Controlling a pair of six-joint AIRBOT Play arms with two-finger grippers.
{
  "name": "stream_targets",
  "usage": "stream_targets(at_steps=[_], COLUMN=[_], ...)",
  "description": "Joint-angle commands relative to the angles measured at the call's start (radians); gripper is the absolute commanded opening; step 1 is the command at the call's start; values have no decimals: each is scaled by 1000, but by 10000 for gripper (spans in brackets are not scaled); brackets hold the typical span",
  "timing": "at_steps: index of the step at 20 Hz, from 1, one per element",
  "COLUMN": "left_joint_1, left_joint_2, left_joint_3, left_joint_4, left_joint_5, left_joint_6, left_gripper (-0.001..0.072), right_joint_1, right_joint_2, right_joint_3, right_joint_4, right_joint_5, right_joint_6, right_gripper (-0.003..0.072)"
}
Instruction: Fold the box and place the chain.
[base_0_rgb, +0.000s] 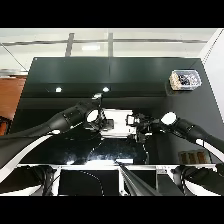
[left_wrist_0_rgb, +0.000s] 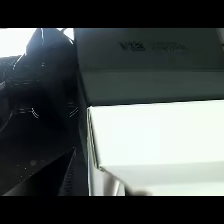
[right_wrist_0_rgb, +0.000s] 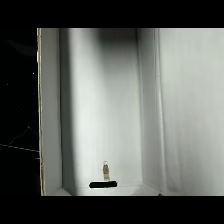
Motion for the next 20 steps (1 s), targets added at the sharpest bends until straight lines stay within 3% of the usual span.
stream_targets(at_steps=[1,10,11,13,16,20], left_joint_1=[-8,-21,-21,-21,-21,-22], left_joint_2=[-13,-63,-63,-63,-63,-63], left_joint_3=[17,60,61,62,62,62], left_joint_4=[3,39,39,39,34,31], left_joint_5=[-4,-58,-58,-59,-61,-63], left_joint_6=[-6,-11,-11,-11,-10,-10], left_gripper=[335,323,276,260,37,29], right_joint_1=[1,1,1,1,1,1], right_joint_2=[-1,-1,-1,-1,-1,-1], right_joint_3=[0,0,0,0,0,0], right_joint_4=[0,0,0,0,0,0], right_joint_5=[0,0,0,0,0,0], right_joint_6=[0,0,0,0,0,0], right_gripper=[469,469,469,469,468,469])
